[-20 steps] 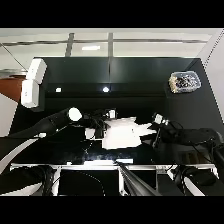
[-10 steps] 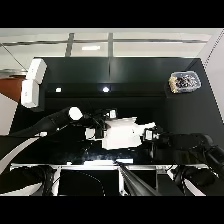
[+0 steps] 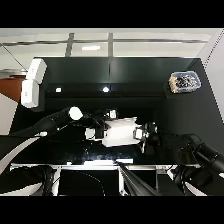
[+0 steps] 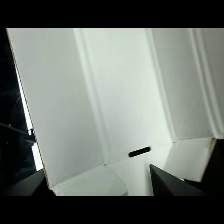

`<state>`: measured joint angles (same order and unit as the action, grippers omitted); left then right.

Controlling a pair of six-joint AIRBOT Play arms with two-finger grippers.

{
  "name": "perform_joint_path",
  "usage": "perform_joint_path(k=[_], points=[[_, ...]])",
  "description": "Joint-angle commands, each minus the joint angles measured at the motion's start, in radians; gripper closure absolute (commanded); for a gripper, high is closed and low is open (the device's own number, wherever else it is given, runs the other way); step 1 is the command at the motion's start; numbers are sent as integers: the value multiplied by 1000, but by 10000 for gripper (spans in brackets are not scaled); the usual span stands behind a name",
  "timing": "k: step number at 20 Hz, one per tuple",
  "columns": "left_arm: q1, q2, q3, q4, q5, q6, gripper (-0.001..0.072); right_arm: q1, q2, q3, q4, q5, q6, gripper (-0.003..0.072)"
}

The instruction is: Fold the box and place the chain.

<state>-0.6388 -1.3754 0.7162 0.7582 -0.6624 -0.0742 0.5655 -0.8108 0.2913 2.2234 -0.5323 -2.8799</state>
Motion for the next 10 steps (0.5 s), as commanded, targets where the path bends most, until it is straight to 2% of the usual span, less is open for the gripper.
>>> perform_joint_path(k=[1, 6, 10], points=[[-1, -1, 1, 0, 0, 0, 676, -14, -9, 55, -66, 60, 76, -13], [-1, -1, 1, 0, 1, 0, 678, -77, -9, 134, -76, 5, 77, -13], [-1, -1, 1, 0, 1, 0, 678, -75, -10, 136, -32, -83, 18, -13]])
